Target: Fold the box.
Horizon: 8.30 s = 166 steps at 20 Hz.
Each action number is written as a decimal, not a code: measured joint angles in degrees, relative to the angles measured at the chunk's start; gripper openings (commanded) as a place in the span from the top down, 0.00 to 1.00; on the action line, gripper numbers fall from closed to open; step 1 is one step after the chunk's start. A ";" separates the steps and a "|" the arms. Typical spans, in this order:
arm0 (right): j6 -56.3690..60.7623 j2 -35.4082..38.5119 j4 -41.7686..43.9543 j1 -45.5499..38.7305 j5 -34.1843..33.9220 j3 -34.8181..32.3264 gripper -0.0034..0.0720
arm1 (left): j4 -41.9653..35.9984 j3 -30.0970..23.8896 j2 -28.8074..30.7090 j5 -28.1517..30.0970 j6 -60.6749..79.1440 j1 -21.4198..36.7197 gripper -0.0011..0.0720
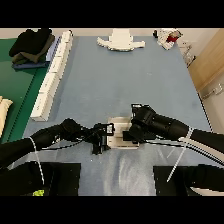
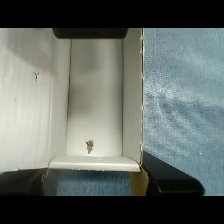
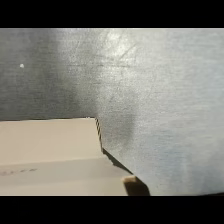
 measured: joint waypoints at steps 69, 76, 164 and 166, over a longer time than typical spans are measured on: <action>-96.83 27.45 29.00 -5.62 34.99 -19.82 0.15 | 0.00 0.02 0.00 0.04 0.11 0.00 0.35; -104.35 25.38 25.75 -2.82 30.14 -19.21 0.13 | 0.00 0.02 0.00 0.04 0.11 0.00 0.35; -83.41 34.40 41.07 5.01 63.47 -38.14 0.94 | 0.00 0.02 0.00 0.04 0.17 0.00 0.35; -83.43 34.47 40.50 4.42 62.14 -37.09 0.94 | 0.00 0.02 0.00 0.04 0.15 0.00 0.35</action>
